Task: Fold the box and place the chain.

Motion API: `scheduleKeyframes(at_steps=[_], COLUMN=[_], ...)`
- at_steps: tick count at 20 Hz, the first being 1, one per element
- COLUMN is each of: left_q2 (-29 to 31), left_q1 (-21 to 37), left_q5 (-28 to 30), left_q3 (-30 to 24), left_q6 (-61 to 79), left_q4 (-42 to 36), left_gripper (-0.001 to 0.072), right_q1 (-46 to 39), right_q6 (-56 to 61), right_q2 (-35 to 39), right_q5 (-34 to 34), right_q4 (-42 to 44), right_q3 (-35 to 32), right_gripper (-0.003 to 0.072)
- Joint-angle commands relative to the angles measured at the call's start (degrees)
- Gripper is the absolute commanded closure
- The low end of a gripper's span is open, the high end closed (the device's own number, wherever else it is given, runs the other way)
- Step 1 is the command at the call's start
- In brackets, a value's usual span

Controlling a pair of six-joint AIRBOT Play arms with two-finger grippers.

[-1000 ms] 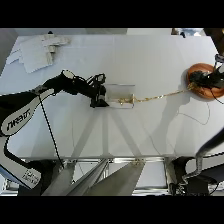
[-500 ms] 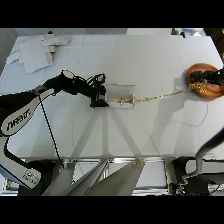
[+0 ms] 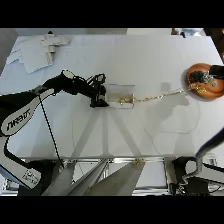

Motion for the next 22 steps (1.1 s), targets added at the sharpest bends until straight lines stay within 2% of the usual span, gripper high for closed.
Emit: scheduleKeyframes(at_steps=[1, 12, 17, 22], left_q2=[0.0, 0.0, 0.0, 0.0], left_q1=[0.0, 0.0, 0.0, 0.0], left_q5=[0.02, 0.0, 0.02, 0.02], left_q3=[0.02, 0.02, 0.02, 0.02], left_q6=[0.02, 0.02, 0.02, 0.02], left_q4=[0.02, 0.02, 0.02, 0.02], left_gripper=[0.0293, 0.0293, 0.0293, 0.0293], right_q1=[5.86, 38.45, 49.77, 55.06], right_q6=[-0.96, 1.66, 4.42, 4.37], right_q2=[3.61, 6.14, 5.97, 4.48], right_q5=[3.52, 9.05, 1.66, -6.12], right_q4=[0.94, 1.64, 4.46, 10.21], right_q3=[0.02, 0.02, 0.02, 0.02], right_gripper=[0.0672, 0.0672, 0.0672, 0.0672])
